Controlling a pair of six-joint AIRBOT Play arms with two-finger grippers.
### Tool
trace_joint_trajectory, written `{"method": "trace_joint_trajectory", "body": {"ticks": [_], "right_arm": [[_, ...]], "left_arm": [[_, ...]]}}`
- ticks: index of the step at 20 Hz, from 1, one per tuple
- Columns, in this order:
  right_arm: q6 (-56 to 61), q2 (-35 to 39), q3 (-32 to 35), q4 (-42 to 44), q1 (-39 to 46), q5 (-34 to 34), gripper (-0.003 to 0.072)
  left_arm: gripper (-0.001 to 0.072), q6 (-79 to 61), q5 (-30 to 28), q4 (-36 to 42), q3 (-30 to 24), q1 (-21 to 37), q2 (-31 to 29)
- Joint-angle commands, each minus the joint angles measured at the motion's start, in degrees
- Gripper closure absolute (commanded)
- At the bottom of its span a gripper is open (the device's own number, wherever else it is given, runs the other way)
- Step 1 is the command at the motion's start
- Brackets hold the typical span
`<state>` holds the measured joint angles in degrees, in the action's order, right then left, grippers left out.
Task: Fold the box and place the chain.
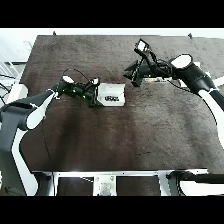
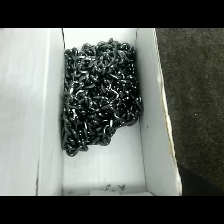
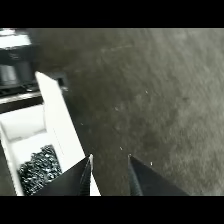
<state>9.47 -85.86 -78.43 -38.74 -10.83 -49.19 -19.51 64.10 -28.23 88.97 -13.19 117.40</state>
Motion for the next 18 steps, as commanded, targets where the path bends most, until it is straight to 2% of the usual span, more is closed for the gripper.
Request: {"method": "trace_joint_trajectory", "body": {"ticks": [1, 4, 9, 18], "right_arm": [[-0.1, -3.8, -1.0, 1.9, 1.0, 0.3, 0.0417], [-0.5, -8.8, -4.0, 1.9, 0.7, -1.5, 0.0422], [-0.5, -14.7, -7.3, 1.9, 0.2, -9.3, 0.0422], [-0.5, -16.0, -7.3, 2.3, -1.9, -17.6, 0.0389]], "left_arm": [[0.0059, 0.0, 0.0, 0.0, 0.0, 0.0, 0.0], [0.0059, 0.0, 0.0, 0.0, 0.0, 0.0, 0.0], [0.0059, 0.0, 0.0, 0.0, 0.0, 0.0, 0.0], [0.0059, 0.0, 0.0, 0.0, 0.0, 0.0, 0.0]]}}
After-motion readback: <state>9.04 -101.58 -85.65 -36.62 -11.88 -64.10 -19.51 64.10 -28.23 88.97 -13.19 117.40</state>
